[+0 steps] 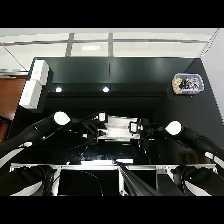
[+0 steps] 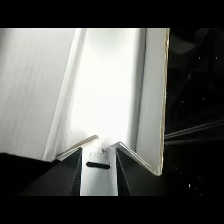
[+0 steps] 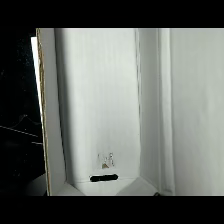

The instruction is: Fold the box and place the chain.

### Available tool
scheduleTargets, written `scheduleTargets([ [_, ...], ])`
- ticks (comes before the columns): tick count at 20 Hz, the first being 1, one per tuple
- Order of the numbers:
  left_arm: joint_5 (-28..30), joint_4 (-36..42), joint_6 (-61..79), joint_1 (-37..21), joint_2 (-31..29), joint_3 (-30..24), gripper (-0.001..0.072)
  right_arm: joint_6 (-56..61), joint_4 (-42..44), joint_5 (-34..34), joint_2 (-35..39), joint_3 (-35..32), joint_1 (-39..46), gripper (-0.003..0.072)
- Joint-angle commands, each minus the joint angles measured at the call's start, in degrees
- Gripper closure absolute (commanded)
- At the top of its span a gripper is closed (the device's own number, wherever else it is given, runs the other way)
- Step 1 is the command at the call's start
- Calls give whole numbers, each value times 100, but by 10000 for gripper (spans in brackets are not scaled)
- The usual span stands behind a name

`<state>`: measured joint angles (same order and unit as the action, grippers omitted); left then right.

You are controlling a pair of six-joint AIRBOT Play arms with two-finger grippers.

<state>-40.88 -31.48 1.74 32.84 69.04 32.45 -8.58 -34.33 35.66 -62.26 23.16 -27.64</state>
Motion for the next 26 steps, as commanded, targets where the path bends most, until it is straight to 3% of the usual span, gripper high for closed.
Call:
scheduleTargets([
  [1,-15,612,131,2,201,-2,442,-4,7,7,2,4,2,255],
  [6,-31,166,131,2,232,-2,444,-4,7,7,2,4,2,255],
  [7,-17,177,131,2,232,-2,367,-4,7,7,2,4,2,255],
  [8,-22,219,129,2,232,-2,213,-4,7,7,2,4,2,255],
  [9,-24,214,129,2,229,-2,157,-4,7,7,2,4,2,255],
  [10,-24,214,129,2,229,-2,188,-4,7,7,2,4,2,255],
  [12,-33,219,129,2,229,-2,361,-4,7,7,2,4,2,255],
  [14,-111,234,74,0,225,2,344,-4,7,4,2,4,2,254],
  [15,-201,168,55,-11,216,28,407,-4,7,4,2,4,2,255],
  [16,-247,59,-127,-35,177,61,633,-4,7,4,2,4,2,255],
  [17,-339,-122,-361,-103,94,103,685,-4,7,4,2,4,2,255],
  [20,-509,-715,-1781,-595,-350,118,686,-4,7,4,2,4,2,255],
  [22,-717,-1445,-3475,-1196,-728,118,685,-4,4,4,2,4,2,255],
  [24,-1303,-2203,-4745,-1967,-986,114,685,-2,7,4,2,4,2,255],
  [26,-1775,-2463,-5637,-2680,-957,37,685,-4,7,4,2,4,2,255],
])
